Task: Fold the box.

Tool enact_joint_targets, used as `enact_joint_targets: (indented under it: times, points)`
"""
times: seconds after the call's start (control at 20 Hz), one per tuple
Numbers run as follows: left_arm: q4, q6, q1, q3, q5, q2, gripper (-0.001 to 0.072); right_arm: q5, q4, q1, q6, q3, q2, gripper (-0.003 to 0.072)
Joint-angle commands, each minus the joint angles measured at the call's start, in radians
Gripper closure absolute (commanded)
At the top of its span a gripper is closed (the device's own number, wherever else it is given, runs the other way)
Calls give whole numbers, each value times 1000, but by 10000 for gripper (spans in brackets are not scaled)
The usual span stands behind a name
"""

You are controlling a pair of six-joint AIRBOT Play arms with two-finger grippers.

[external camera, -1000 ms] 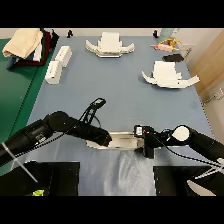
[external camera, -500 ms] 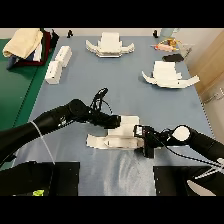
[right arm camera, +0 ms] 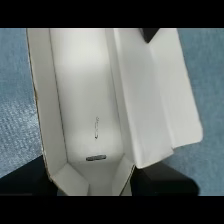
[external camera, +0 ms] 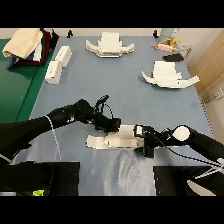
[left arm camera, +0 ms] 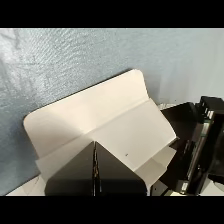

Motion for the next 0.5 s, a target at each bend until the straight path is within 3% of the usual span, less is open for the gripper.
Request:
enact_joint_targets:
  times: [0.0, 0.15, 0.45]
  points:
    - [6, 67, 2, 45, -14, 5, 697, 1, -1, 0, -2, 1, 1, 178]
    - [65, 108, 40, 87, -86, 91, 697, 1, -1, 0, -1, 1, 1, 178]
    - [351, 171, 172, 86, -397, 377, 696, 1, -1, 0, -1, 1, 1, 178]
